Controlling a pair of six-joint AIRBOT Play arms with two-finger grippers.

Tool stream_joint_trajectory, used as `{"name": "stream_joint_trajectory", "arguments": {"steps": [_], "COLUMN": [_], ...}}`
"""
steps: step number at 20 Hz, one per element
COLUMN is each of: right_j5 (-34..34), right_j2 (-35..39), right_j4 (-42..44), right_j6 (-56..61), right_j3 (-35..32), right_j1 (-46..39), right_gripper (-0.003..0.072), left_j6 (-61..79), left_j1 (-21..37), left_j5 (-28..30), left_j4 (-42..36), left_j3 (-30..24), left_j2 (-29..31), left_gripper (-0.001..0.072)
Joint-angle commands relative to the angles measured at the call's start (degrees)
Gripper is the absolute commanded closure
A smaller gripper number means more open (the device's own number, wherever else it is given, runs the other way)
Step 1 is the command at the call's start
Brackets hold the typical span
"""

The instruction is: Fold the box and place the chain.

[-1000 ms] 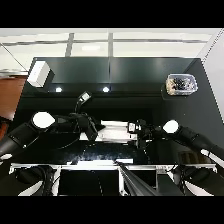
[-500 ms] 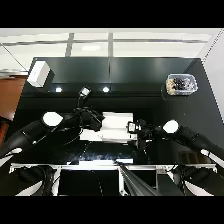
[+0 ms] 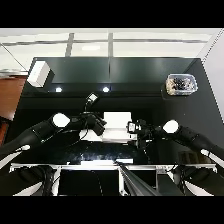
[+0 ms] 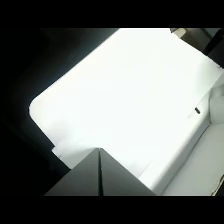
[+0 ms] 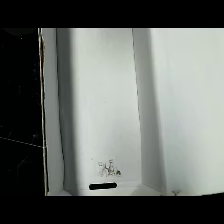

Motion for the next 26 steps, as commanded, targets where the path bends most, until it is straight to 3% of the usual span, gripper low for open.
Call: {"name": "stream_joint_trajectory", "arguments": {"steps": [1,2,3,5,8,11,13,15,21,26], "right_j5": [-0.02,-0.02,-0.02,-0.02,0.00,0.00,0.00,0.00,0.00,0.00], "right_j2": [-0.02,-0.02,-0.02,-0.02,-0.02,-0.02,-0.02,-0.02,-0.02,-0.02], "right_j4": [0.00,0.00,0.00,0.02,0.02,0.00,0.00,0.00,0.00,0.00], "right_j6": [0.02,0.04,0.02,0.02,0.02,0.02,0.02,0.02,0.02,0.02], "right_j3": [0.00,0.00,0.00,0.00,0.00,0.00,0.00,0.00,0.00,0.00], "right_j1": [0.04,0.02,0.04,0.04,0.02,0.02,0.04,0.04,0.04,0.04], "right_gripper": [0.0267,0.0267,0.0267,0.0267,0.0267,0.0267,0.0267,0.0267,0.0267,0.0267], "left_j6": [-0.11,-0.31,-0.28,-0.28,-0.28,-0.09,0.00,3.04,22.82,36.35], "left_j1": [0.20,0.81,1.90,5.09,11.47,15.37,15.19,15.19,15.19,15.04], "left_j5": [-0.42,-1.07,-2.14,-4.26,-10.60,-20.41,-26.51,-26.51,-22.43,-20.81], "left_j4": [4.92,5.55,5.77,7.85,13.00,16.63,24.00,25.79,14.78,7.23], "left_j3": [0.02,0.04,0.07,0.04,0.02,-0.07,-0.44,-2.36,-9.75,-10.23], "left_j2": [0.44,1.49,3.06,7.28,14.67,19.02,19.12,19.10,18.86,15.65], "left_gripper": [0.0680,0.0673,0.0583,0.0290,0.0235,0.0001,0.0001,0.0002,0.0003,0.0010]}}
